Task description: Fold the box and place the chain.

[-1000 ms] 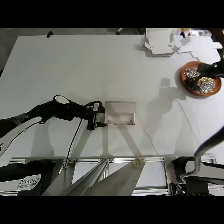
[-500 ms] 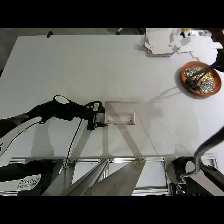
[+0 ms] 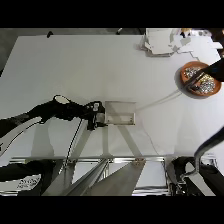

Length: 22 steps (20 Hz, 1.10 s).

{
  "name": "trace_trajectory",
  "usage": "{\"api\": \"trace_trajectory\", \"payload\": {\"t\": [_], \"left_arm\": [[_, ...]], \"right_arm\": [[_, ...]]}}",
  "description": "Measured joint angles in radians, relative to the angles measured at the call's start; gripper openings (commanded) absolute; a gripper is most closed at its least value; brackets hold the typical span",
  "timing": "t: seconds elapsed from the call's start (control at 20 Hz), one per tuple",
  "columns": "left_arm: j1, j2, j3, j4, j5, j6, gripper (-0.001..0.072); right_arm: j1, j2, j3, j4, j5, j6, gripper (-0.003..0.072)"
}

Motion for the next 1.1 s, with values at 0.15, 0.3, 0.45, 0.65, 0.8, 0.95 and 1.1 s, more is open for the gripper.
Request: {"api": "trace_trajectory", "payload": {"t": [0.15,0.3,0.45,0.65,0.8,0.95,1.1], "left_arm": [[0.000,0.000,0.000,0.000,0.000,0.000,0.0087],[0.000,0.000,0.000,0.000,0.000,0.000,0.0087],[0.000,0.000,0.000,0.000,0.000,0.000,0.0087],[0.000,0.000,0.000,0.000,0.000,0.000,0.0087],[0.000,0.000,0.000,0.000,0.000,0.000,0.0087],[0.000,0.000,0.000,0.000,0.000,0.000,0.0087],[0.000,0.000,0.000,0.000,0.000,0.000,0.0087]], "right_arm": [[0.120,0.008,-0.023,0.008,0.026,0.008,0.0021],[0.244,0.012,-0.049,0.011,0.029,0.023,0.0021],[0.362,0.013,-0.087,0.015,-0.013,0.038,0.0021],[0.520,0.013,-0.164,0.018,-0.124,0.064,0.0021],[0.625,0.011,-0.236,0.018,-0.228,0.079,0.0021],[0.706,-0.003,-0.307,0.018,-0.320,0.086,0.0021],[0.753,-0.032,-0.353,0.017,-0.389,0.087,0.0021]]}}
